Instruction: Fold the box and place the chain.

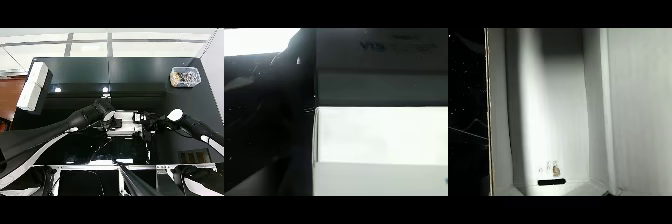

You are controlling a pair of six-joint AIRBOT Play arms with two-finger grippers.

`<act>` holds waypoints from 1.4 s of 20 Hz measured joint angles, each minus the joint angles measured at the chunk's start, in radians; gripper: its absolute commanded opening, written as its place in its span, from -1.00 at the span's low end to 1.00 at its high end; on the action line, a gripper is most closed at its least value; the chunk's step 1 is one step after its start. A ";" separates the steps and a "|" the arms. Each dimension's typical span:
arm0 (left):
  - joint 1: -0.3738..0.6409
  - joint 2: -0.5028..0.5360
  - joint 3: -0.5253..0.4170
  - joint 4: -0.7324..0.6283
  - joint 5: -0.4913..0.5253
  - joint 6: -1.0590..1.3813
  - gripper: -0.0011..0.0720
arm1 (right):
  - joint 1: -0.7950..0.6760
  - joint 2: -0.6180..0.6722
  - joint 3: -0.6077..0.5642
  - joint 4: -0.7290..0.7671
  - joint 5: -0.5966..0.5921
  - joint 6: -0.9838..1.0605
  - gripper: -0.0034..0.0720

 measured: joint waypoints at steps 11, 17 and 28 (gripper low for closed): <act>0.004 0.000 0.000 0.008 -0.009 -0.011 -0.90 | 0.000 0.000 0.000 0.000 0.000 0.000 -0.45; 0.004 0.000 0.000 0.011 -0.008 -0.011 -0.90 | 0.000 0.000 0.000 0.000 0.000 0.001 0.91; 0.004 0.000 0.000 0.012 -0.012 -0.011 -0.90 | -0.028 0.159 0.027 -0.226 0.113 0.203 0.33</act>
